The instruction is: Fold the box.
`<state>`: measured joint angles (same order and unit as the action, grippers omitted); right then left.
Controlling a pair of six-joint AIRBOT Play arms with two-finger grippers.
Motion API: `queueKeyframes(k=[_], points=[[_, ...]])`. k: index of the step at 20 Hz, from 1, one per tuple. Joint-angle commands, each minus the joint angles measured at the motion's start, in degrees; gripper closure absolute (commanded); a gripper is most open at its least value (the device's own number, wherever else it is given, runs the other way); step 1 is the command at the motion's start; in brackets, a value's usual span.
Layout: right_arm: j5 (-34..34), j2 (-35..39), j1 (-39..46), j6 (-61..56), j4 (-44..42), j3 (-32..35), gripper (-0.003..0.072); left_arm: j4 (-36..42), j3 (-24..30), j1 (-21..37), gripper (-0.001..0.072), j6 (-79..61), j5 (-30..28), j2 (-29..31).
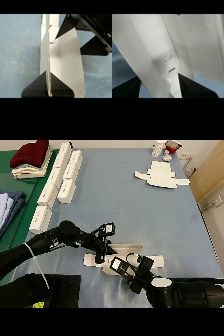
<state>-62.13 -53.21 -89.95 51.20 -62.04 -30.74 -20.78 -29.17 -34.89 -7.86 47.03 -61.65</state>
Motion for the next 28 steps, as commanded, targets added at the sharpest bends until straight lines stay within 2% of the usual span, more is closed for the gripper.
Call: queueKeyframes(k=[1, 5, 8, 13, 15, 18, 23, 25, 28], points=[[-4.46, 2.78, 0.0, -4.04, 2.89, -1.09, -0.0011, -0.02, 0.0, -0.02, 0.0697, -0.02, 0.02, 0.07], [-6.54, 6.51, 0.17, -4.0, 2.64, -1.07, -0.0034, 0.0, 0.0, -0.02, 0.0697, 0.0, 0.0, 0.07], [-5.44, 9.11, 3.19, -0.76, 2.03, 0.09, -0.0034, -0.02, 0.0, -0.02, 0.0697, -0.02, 0.02, 0.07], [1.38, 14.86, 15.17, 17.84, -7.91, 3.58, -0.0034, 0.0, 0.0, -0.02, 0.0697, -0.02, 0.0, 0.07], [4.74, 16.9, 20.72, 28.81, -11.76, 4.9, -0.0034, 0.0, 0.02, -0.02, 0.0697, -0.02, 0.0, 0.07], [8.37, 17.92, 32.2, 49.46, -24.87, 6.4, -0.0034, 0.0, 0.0, -0.02, 0.0697, -0.02, -0.02, 0.07], [10.78, 17.79, 52.57, 91.97, -53.4, 9.9, -0.0034, 0.0, 0.0, -0.02, 0.0697, -0.02, 0.02, 0.07], [10.62, 17.59, 57.53, 103.14, -61.11, 11.43, -0.0034, 0.0, 0.0, -0.02, 0.0697, -0.02, 0.0, 0.07], [10.01, 15.5, 59.82, 107.65, -64.74, 12.11, -0.0034, 0.0, 0.0, -0.02, 0.0697, -0.02, 0.04, 0.07]])
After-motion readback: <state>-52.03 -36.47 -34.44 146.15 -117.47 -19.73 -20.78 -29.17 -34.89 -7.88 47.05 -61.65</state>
